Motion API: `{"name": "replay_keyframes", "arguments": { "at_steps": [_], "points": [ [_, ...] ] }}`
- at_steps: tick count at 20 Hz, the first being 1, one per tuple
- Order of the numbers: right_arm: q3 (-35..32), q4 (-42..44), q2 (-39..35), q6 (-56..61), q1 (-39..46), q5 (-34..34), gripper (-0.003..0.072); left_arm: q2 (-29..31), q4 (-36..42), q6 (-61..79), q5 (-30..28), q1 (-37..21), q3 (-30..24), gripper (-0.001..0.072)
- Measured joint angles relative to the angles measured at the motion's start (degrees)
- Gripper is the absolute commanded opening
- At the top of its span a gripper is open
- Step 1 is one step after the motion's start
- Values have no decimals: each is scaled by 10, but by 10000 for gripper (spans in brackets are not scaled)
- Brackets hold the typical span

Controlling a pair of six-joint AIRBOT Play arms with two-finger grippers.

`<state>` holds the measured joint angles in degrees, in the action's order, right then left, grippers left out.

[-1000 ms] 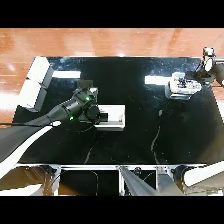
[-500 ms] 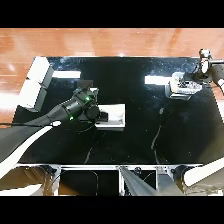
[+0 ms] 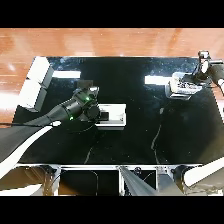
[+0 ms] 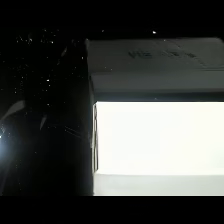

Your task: Fold the box and place the chain.

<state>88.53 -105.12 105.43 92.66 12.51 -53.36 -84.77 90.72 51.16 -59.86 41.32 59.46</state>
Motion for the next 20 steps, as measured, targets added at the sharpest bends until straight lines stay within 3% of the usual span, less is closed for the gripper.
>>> {"name": "replay_keyframes", "arguments": {
  "at_steps": [9, 20],
  "points": [
    [59, 12, -57, -6, 0, -71, 15, 0, -3, 0, 2, 0, 0, 20],
    [69, 107, -270, -52, -6, -101, 17, -4, -4, 0, 2, 0, 0, 19]
  ]
}}
